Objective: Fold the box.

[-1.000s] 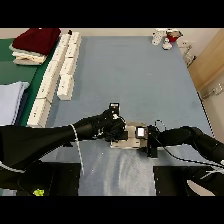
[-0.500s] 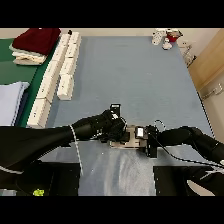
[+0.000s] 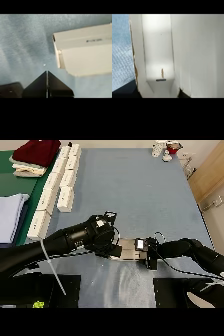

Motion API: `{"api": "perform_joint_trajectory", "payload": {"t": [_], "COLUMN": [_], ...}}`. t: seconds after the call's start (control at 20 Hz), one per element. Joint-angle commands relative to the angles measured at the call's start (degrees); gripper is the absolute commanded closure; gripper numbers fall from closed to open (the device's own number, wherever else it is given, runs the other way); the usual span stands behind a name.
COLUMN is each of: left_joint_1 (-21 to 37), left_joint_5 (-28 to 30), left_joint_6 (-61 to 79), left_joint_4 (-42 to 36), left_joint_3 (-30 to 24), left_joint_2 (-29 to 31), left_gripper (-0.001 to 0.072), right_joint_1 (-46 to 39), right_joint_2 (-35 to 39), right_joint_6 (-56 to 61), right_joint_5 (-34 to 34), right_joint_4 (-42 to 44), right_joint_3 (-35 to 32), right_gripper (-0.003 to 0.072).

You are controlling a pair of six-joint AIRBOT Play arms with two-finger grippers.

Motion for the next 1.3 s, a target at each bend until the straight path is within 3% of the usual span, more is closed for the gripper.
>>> {"api": "perform_joint_trajectory", "payload": {"t": [0.0,0.35,0.5,0.6,0.65,0.7,0.75,0.95,1.25], "left_joint_1": [0.04,-0.81,2.60,7.98,11.06,14.27,16.85,22.69,24.57], "left_joint_5": [-2.29,-0.24,5.99,6.47,6.80,8.26,10.78,20.02,26.67], "left_joint_6": [10.99,37.57,50.93,66.53,73.11,80.32,85.90,105.57,123.64], "left_joint_4": [0.00,-5.31,-8.11,-14.56,-17.97,-20.83,-22.58,-29.00,-37.81], "left_joint_3": [0.00,-1.75,-9.62,-15.17,-17.35,-19.37,-20.94,-25.20,-26.60], "left_joint_2": [2.47,4.90,14.16,19.80,21.68,22.91,23.32,21.62,12.98], "left_gripper": [0.0677,0.0699,0.0698,0.0695,0.0620,0.0185,0.0015,0.0015,0.0015], "right_joint_1": [-0.02,-0.02,-0.02,-0.02,-0.02,-0.02,-0.02,-0.02,-0.02], "right_joint_2": [0.04,0.04,0.04,0.04,0.04,0.04,0.04,0.04,0.04], "right_joint_6": [0.04,0.04,0.04,0.04,0.04,0.04,0.04,0.04,0.04], "right_joint_5": [-0.04,-0.04,-0.04,-0.04,-0.04,-0.04,-0.04,-0.04,-0.04], "right_joint_4": [0.00,0.00,0.00,0.00,0.00,0.00,0.00,0.00,0.00], "right_joint_3": [0.04,0.02,0.04,0.02,0.02,0.02,0.02,0.02,0.04], "right_gripper": [0.0177,0.0177,0.0177,0.0177,0.0177,0.0177,0.0177,0.0177,0.0176]}}
